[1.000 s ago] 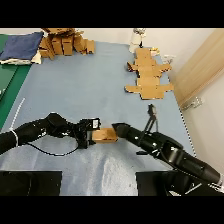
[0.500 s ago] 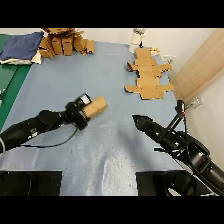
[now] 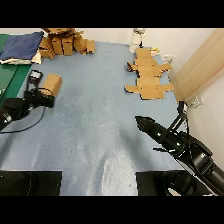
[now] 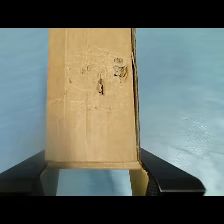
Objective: Fold the box.
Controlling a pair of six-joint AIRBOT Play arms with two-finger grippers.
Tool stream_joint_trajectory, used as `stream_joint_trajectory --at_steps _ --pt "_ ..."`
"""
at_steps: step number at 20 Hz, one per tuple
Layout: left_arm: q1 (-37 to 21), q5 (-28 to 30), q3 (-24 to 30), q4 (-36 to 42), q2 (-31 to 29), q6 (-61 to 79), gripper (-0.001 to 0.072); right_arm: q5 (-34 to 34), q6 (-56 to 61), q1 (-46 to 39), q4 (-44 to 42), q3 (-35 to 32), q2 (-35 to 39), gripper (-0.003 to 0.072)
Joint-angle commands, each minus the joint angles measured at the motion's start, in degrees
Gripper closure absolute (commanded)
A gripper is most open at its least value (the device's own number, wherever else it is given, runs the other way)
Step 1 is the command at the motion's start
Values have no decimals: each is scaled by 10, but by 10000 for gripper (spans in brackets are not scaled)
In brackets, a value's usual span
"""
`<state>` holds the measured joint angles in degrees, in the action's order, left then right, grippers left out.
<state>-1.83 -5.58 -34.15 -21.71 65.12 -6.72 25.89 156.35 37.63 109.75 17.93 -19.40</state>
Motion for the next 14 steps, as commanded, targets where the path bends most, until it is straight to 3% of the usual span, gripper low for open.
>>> stream_joint_trajectory --at_steps 1,4,8,9,10,14 --pt "-95 -15 -33 0 28 -6 294 2 0 0 0 0 1 682" --pt "-128 -33 -44 0 39 -6 294 3 0 -1 2 0 0 682" --pt "-128 -75 -44 -7 60 -6 292 2 0 -1 4 1 -20 681" --pt "-129 -75 -44 -12 64 -6 208 2 0 -1 4 1 -28 682" --pt "-129 -72 -44 -17 64 -7 4 2 0 0 4 1 -35 682" --pt "-129 -71 -45 -17 54 -7 3 0 0 0 4 1 -46 682"
